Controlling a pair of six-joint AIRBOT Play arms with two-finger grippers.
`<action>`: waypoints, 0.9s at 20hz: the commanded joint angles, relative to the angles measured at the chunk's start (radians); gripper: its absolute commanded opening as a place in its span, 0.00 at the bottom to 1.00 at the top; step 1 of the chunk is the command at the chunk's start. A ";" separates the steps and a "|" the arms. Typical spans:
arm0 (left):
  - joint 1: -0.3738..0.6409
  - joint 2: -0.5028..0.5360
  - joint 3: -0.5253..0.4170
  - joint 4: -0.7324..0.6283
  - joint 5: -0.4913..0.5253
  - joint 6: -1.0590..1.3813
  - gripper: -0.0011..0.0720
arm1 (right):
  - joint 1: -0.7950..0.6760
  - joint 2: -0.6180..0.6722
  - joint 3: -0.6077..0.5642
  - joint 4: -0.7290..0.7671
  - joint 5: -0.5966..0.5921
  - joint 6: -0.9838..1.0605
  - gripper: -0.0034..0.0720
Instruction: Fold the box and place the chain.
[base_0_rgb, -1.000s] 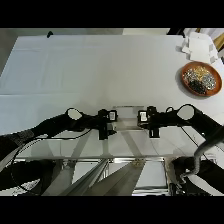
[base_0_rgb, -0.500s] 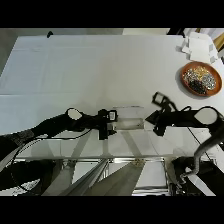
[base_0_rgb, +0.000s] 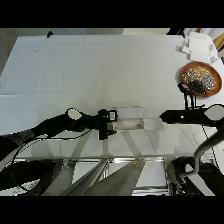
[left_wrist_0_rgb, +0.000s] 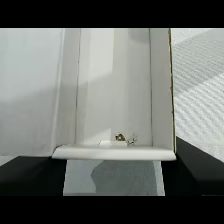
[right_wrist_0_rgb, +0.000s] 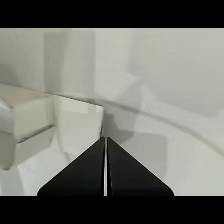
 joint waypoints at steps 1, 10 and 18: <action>0.001 0.000 0.000 0.000 0.000 0.001 0.58 | -0.019 -0.067 0.001 -0.074 -0.013 0.093 0.06; 0.001 0.000 0.000 0.000 0.000 0.000 0.58 | 0.133 -0.217 0.000 -0.046 -0.013 0.064 0.06; 0.001 0.000 0.000 0.000 0.000 0.001 0.58 | 0.187 -0.235 0.000 0.069 -0.031 -0.025 0.07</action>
